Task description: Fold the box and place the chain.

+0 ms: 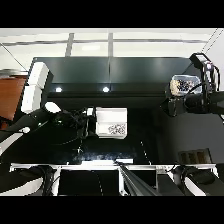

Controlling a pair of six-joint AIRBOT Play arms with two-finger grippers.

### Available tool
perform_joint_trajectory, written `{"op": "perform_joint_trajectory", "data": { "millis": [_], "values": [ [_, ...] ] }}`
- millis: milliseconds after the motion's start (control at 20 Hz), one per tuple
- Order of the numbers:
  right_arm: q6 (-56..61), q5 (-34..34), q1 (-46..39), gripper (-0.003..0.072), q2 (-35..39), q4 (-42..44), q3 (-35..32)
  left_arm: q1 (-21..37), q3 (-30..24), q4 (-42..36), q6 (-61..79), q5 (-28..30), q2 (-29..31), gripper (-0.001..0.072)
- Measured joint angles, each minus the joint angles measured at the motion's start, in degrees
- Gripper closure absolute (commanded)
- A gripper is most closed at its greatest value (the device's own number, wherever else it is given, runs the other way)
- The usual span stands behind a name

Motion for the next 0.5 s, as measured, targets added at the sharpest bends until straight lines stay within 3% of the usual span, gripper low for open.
{"op": "perform_joint_trajectory", "data": {
  "millis": [100, 500],
  "values": [
    [-0.02, -0.02, 0.00, -0.0020, 0.00, 0.00, 0.00, -0.09, 0.02, 0.00, -0.02, 0.07, 0.00, 0.0249],
    [0.00, -3.19, 0.00, -0.0018, -1.73, 1.64, -1.70, -0.15, 0.02, 0.26, -0.26, 0.24, 0.00, 0.0249]
  ]
}}
